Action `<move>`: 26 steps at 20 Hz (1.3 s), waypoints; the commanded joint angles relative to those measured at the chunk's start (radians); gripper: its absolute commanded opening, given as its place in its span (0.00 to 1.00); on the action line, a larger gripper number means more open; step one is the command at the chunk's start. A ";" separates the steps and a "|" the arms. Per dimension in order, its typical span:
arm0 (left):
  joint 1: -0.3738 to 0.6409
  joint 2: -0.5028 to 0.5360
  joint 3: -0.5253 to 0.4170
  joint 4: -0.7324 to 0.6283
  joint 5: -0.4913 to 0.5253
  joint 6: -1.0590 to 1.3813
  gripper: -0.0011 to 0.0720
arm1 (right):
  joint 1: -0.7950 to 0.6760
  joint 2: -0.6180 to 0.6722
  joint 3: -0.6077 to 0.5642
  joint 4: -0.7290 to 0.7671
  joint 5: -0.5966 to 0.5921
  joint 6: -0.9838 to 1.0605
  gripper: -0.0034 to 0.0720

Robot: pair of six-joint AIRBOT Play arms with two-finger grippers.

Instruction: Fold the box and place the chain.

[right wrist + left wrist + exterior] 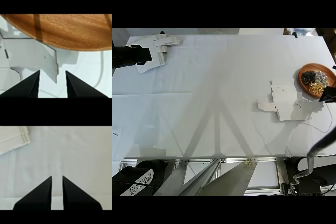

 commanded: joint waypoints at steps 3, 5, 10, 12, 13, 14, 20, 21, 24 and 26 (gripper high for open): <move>0.001 0.001 0.000 0.000 0.000 0.000 0.21 | 0.000 0.000 0.001 -0.019 -0.040 -0.010 0.53; 0.001 0.001 0.000 0.000 0.000 0.000 0.21 | 0.000 -0.003 0.001 -0.016 -0.036 -0.005 0.52; 0.001 0.001 0.000 0.000 0.000 0.000 0.21 | 0.000 -0.060 0.001 0.007 -0.008 0.021 0.49; 0.001 0.001 0.000 0.000 0.000 0.000 0.21 | 0.000 -0.082 0.001 0.050 0.027 0.020 0.43; 0.001 0.001 0.000 0.000 0.000 0.000 0.21 | 0.000 -0.087 0.001 0.056 0.043 0.020 0.42; 0.001 0.001 0.000 0.000 0.000 0.000 0.21 | 0.000 -0.089 0.001 0.056 0.052 0.019 0.35; 0.001 0.001 0.000 0.000 0.000 0.000 0.21 | 0.000 -0.088 0.001 0.057 0.107 -0.008 0.06; 0.001 0.001 0.000 0.000 0.000 0.000 0.21 | 0.000 -0.087 0.001 0.063 0.125 -0.021 0.06; 0.001 0.001 0.000 0.000 0.000 0.000 0.21 | 0.000 -0.087 0.001 0.167 0.172 -0.045 0.06; 0.001 0.001 0.000 0.000 0.000 0.000 0.21 | 0.001 -0.087 0.001 0.262 0.174 -0.047 0.06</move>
